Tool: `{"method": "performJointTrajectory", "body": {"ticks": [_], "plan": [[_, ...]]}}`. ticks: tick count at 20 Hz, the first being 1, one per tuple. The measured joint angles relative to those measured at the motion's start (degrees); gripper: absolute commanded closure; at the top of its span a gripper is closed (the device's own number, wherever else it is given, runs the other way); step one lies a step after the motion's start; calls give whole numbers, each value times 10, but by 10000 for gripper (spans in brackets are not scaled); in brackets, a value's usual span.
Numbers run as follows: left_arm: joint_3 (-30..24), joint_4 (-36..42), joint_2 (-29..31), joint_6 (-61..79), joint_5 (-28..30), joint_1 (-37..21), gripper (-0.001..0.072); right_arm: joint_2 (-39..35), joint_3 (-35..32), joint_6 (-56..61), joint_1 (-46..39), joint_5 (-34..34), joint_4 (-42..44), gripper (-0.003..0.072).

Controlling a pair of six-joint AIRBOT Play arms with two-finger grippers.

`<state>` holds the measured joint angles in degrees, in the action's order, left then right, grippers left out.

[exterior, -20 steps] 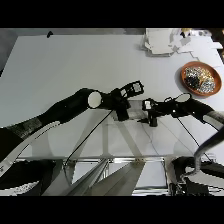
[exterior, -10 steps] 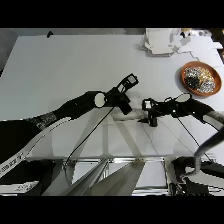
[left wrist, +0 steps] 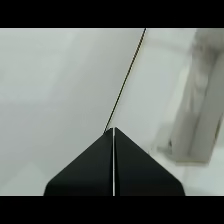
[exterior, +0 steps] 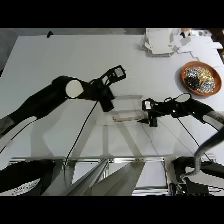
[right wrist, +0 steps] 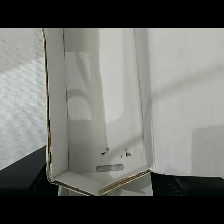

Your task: Fold the box and place the chain.

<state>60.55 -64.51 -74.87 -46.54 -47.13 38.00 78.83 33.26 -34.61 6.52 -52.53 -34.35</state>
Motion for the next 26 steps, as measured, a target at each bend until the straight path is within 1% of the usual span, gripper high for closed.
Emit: {"method": "performJointTrajectory", "body": {"ticks": [2, 4, 5, 7, 10, 14, 19, 26], "plan": [[-19, -12, 16, 0, -35, -17, 557, 0, 0, 0, 0, 0, 0, 275], [-51, -12, 23, 20, -40, -27, 547, 0, 0, 0, 0, 0, 0, 275], [-71, -3, 26, 44, -32, -29, 540, 0, 0, 0, 0, 0, 0, 275], [-108, 27, 27, 117, -11, -32, 496, 0, 0, 0, 0, 0, 0, 275], [-143, 85, 17, 245, 11, -33, 496, 0, 0, 0, 0, 0, 0, 275], [-158, 151, -14, 365, 40, -33, 499, 0, 0, 0, 0, 0, 1, 275], [-163, 187, -39, 443, 54, -24, 506, 0, 0, 0, 0, 0, 1, 275], [-164, 200, -46, 475, 62, -13, 511, 0, 0, 0, 0, 0, 1, 275]]}}
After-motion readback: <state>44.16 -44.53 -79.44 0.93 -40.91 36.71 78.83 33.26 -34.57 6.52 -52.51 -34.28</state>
